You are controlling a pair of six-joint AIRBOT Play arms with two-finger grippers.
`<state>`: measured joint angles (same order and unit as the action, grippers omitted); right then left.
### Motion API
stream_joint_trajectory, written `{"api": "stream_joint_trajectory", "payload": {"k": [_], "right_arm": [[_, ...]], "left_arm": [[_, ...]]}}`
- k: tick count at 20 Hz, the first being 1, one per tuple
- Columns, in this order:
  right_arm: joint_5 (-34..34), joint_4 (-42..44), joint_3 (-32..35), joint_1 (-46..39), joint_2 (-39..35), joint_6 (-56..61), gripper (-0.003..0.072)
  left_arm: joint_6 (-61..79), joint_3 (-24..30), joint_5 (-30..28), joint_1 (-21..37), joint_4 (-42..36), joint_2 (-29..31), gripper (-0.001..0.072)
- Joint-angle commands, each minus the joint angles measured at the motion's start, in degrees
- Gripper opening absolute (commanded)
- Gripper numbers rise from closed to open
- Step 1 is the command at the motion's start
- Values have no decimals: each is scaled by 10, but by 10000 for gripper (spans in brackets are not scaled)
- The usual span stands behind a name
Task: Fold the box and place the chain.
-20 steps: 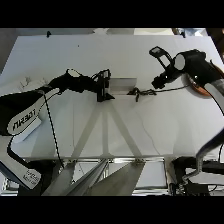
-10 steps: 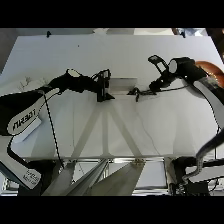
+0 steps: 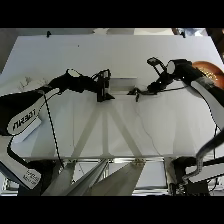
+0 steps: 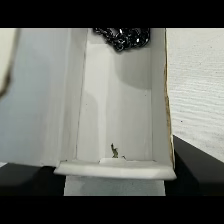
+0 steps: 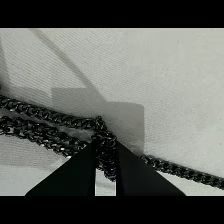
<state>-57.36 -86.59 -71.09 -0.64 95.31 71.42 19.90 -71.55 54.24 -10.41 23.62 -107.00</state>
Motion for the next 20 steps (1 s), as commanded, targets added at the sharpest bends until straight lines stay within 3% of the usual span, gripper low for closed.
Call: {"api": "stream_joint_trajectory", "payload": {"k": [1, 10, 14, 20], "right_arm": [[-6, 3, 0, 1, -11, 1, 20], [39, 6, -1, 111, -141, -43, 19], [63, 25, -17, 187, -146, -45, 17], [176, 37, -17, 269, -142, -44, 16]], "left_arm": [[0, 0, 0, 0, 0, 0, 280], [0, 0, 0, 0, 0, 0, 280], [0, 0, 0, 0, 0, 0, 280], [0, 0, 0, 0, 0, 0, 280]]}}
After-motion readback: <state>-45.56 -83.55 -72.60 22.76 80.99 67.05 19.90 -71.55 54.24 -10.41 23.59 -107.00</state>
